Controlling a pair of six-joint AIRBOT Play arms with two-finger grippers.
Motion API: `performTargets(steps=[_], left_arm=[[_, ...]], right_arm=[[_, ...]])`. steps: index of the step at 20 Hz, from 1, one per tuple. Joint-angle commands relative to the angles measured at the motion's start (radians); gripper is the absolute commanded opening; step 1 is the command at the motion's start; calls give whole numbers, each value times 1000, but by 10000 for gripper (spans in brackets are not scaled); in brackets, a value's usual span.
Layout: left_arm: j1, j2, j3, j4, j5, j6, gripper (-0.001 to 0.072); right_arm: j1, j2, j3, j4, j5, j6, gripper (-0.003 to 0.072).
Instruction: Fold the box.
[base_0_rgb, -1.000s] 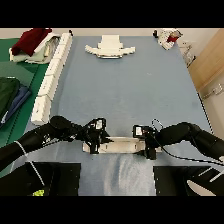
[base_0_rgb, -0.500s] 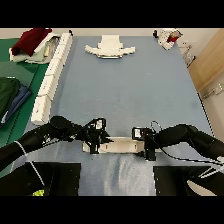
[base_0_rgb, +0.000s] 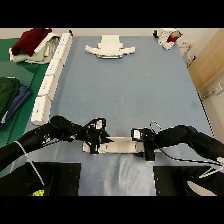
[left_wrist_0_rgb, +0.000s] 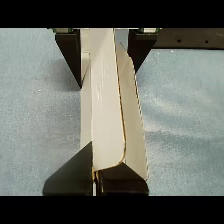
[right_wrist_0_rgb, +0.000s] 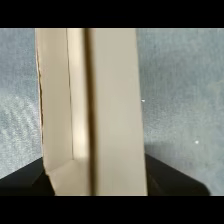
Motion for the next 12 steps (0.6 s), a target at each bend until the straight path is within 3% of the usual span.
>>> performTargets(steps=[1, 3, 6, 7, 8, 10, 12], left_arm=[[1, 0, 0, 0, 0, 0, 15], [1, 0, 0, 0, 0, 0, 15], [1, 0, 0, 0, 0, 0, 15], [1, 0, 0, 0, 0, 0, 16], [1, 0, 0, 0, 0, 0, 15], [1, 0, 0, 0, 0, 0, 15], [1, 0, 0, 0, 0, 0, 16]], right_arm=[[10, 0, -1, -2, 3, 0, 642], [10, 0, -2, -5, 6, 0, 622], [10, 0, -17, -6, 16, 0, 534], [10, 0, -20, -5, 16, 0, 469], [10, 0, -19, -6, 16, 0, 465], [10, 0, -19, -6, 16, 0, 485], [8, 0, -19, -6, 16, 0, 618]])
